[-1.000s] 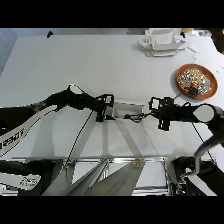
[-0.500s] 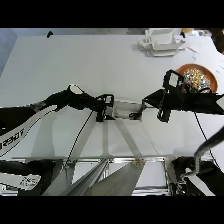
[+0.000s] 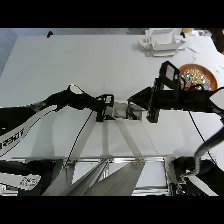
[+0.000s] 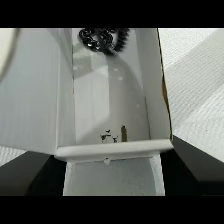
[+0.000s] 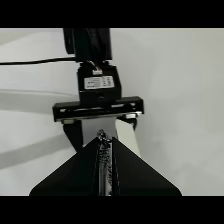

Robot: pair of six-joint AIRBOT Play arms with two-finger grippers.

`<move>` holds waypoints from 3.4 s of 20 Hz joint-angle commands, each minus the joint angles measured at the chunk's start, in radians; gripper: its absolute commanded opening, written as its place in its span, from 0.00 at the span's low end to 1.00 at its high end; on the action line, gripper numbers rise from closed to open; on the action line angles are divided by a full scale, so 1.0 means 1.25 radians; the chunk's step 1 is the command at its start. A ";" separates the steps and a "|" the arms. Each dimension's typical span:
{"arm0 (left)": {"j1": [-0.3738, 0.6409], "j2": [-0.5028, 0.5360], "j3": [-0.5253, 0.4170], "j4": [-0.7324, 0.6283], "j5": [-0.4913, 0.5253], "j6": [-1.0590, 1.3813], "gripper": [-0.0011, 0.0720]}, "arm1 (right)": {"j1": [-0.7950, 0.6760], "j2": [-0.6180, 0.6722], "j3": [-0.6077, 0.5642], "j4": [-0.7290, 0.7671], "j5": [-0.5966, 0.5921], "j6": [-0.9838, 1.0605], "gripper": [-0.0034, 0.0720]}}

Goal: Fold the box and place the chain.

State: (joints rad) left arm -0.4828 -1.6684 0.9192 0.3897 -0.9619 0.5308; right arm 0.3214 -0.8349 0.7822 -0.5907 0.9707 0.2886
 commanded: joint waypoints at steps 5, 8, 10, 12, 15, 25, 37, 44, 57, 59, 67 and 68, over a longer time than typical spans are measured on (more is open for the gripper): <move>0.001 0.000 0.000 0.000 0.000 0.000 0.12 | 0.043 -0.082 0.001 -0.174 -0.016 0.129 0.07; 0.001 0.000 0.000 0.000 0.000 0.000 0.12 | 0.043 -0.088 0.001 -0.164 -0.015 0.128 0.26; 0.001 0.000 0.000 0.000 0.000 0.000 0.12 | 0.043 -0.087 0.002 -0.139 -0.024 0.128 0.37; 0.001 0.000 0.000 0.000 0.000 0.000 0.12 | 0.024 -0.083 0.033 -0.123 -0.033 0.164 0.36; 0.001 0.000 0.000 0.000 0.000 0.000 0.12 | -0.075 -0.083 0.134 -0.156 -0.041 0.278 0.28; 0.001 0.000 0.000 0.000 0.000 0.000 0.12 | -0.216 -0.262 0.081 -0.630 -0.036 0.840 0.56; 0.001 0.000 0.000 0.000 0.000 0.000 0.12 | -0.157 -0.427 0.051 -0.676 -0.083 0.909 0.47; 0.001 0.000 0.000 0.000 0.000 0.000 0.12 | -0.157 -0.439 0.051 -0.683 -0.086 0.924 0.42; 0.001 0.000 0.000 0.000 0.000 0.000 0.12 | -0.157 -0.319 0.047 -0.682 -0.045 0.900 0.06; 0.001 0.000 0.000 0.000 0.000 0.000 0.12 | -0.157 -0.251 0.047 -0.672 -0.007 0.900 0.06; 0.001 0.000 0.000 0.000 0.000 0.000 0.12 | -0.082 0.029 0.046 -0.552 0.189 0.870 0.07; 0.001 0.000 0.000 0.000 0.000 0.000 0.12 | -0.071 0.045 0.046 -0.512 0.190 0.868 0.07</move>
State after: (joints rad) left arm -0.4828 -1.6684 0.9192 0.3897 -0.9619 0.5312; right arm 0.1932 -0.8700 0.8406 -1.3281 1.1393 1.3926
